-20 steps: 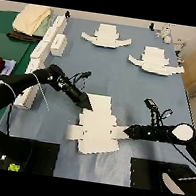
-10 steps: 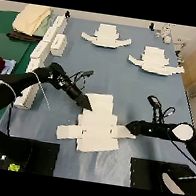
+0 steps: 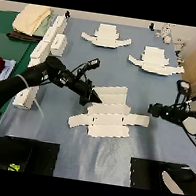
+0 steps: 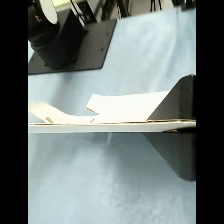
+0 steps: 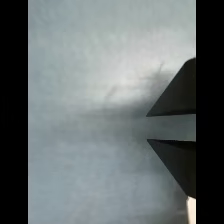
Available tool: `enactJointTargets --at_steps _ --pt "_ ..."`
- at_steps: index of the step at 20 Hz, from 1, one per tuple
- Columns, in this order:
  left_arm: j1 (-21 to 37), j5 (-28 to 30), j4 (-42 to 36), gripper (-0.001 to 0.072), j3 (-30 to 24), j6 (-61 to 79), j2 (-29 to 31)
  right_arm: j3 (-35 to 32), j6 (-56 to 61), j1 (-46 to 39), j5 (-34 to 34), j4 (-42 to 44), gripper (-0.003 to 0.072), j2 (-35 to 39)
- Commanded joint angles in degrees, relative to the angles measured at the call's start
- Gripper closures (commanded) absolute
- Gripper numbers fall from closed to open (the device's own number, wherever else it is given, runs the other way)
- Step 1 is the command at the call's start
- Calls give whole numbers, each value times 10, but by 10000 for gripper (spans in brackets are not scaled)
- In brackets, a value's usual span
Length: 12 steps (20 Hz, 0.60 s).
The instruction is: Fold the box.
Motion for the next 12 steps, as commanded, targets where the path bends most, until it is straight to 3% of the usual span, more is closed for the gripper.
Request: enactJointTargets --at_steps 1,3,6,12 --pt "-52 127 -2 698 -73 99 70 29 54 -9 -14 -23 466 -1" --pt "-88 188 -2 696 -128 125 92 29 54 -9 -12 5 466 -9" --pt "-121 217 -10 694 -177 125 83 29 54 -9 -17 40 466 -30" --pt "-127 233 -12 692 -186 120 80 29 53 -9 -17 78 468 -60"
